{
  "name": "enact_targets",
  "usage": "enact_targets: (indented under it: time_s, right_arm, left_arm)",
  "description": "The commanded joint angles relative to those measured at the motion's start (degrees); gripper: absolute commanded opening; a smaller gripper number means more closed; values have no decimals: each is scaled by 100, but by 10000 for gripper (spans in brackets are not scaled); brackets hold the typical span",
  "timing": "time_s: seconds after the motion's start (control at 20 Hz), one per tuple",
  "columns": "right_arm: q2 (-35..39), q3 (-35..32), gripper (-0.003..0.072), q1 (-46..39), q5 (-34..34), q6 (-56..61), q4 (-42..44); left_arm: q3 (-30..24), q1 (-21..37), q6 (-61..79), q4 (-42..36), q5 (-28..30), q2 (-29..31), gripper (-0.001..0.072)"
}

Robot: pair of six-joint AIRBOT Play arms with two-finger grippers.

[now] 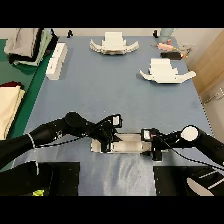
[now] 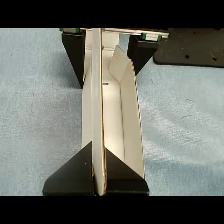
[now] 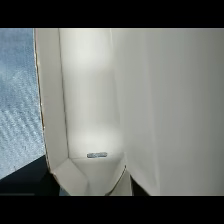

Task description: Fold the box.

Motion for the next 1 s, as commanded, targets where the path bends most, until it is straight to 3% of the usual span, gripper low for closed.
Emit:
enact_targets:
  time_s: [0.0, 0.3, 0.35, 0.4, 0.6, 0.65, 0.7, 0.75, 0.95]
  right_arm:
    - [7, -2, 500, -4, -2, 4, 0]
    - [7, -2, 500, -4, -4, 4, 2]
    - [4, -2, 500, -4, -2, 4, 2]
    - [7, -2, 500, -2, -2, 4, 0]
    - [4, -2, 500, -4, -2, 4, 0]
    - [4, -2, 500, -4, -2, 4, 0]
    - [4, -2, 500, -4, -2, 4, 0]
    - [7, -2, 500, -4, -2, 4, 2]
    - [4, -2, 500, -4, -2, 4, 2]
  left_arm:
    - [4, 0, 2, -2, 0, 2, 16]
    - [9, 2, -2, 2, 7, 2, 20]
    - [9, 2, -2, 2, 7, 2, 190]
    - [9, 2, -52, 0, 13, 2, 422]
    - [9, 13, -334, 33, 11, 31, 425]
    - [11, 13, -649, 160, 2, 101, 455]
    - [11, 13, -1097, 407, -9, 203, 613]
    - [11, 13, -1788, 811, -63, 367, 669]
    - [15, 11, -4439, 3018, -1062, 1357, 655]
